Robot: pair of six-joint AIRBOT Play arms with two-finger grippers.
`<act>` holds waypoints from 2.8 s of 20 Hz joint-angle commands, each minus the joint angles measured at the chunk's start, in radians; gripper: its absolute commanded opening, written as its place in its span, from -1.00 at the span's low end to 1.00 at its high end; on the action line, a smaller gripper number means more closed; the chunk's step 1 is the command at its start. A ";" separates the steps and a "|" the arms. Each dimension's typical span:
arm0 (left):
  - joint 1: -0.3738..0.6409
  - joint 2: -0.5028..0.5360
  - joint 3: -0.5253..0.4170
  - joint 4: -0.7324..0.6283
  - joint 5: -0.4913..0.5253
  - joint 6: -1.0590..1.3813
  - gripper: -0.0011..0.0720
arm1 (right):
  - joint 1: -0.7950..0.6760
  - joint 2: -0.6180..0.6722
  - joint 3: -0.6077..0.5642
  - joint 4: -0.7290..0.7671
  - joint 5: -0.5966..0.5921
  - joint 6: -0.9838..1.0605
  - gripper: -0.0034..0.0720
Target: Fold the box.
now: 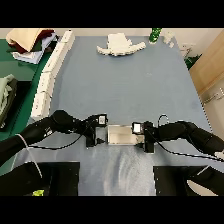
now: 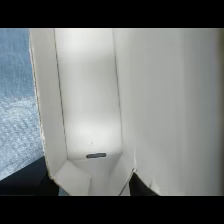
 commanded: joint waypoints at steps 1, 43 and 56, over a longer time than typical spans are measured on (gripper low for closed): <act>-0.022 -0.048 -0.006 -0.111 0.018 0.121 0.93 | 0.000 0.000 0.001 0.000 0.000 0.000 0.45; -0.116 -0.118 -0.005 -0.148 0.089 0.102 0.47 | 0.000 0.000 0.001 -0.002 0.000 0.000 0.45; -0.116 -0.118 -0.005 -0.148 0.089 0.102 0.47 | 0.000 0.002 0.001 -0.018 -0.007 0.006 0.70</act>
